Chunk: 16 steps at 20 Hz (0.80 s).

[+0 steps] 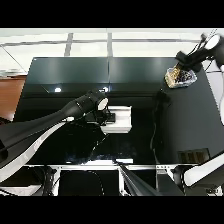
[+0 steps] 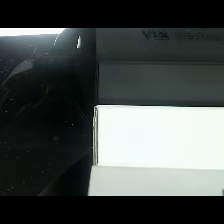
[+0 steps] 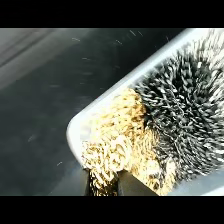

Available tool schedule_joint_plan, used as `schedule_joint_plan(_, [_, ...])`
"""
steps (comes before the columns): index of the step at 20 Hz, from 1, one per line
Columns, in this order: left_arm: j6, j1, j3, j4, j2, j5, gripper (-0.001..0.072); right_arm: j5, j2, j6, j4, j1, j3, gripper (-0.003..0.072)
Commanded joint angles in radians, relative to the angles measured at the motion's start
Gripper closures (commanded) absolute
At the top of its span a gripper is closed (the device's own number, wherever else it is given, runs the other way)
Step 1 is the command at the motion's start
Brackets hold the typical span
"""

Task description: Fold the box and place the chain.

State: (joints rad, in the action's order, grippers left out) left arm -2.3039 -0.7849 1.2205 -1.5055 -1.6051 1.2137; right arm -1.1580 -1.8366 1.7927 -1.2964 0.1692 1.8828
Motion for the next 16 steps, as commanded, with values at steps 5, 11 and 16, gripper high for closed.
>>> schedule_joint_plan(5, [0.000,0.000,0.000,0.000,-0.001,-0.001,0.0684,-0.011,0.344,-0.167,0.000,-0.001,0.001,0.0672])
schedule_joint_plan(11, [0.000,0.000,0.000,0.000,-0.001,-0.001,0.0685,-0.154,0.598,-0.259,0.084,-0.010,0.001,0.0672])
schedule_joint_plan(16, [0.000,0.000,0.000,0.000,-0.001,-0.005,0.0684,-0.364,0.789,-0.268,0.096,-0.120,-0.080,0.0671])
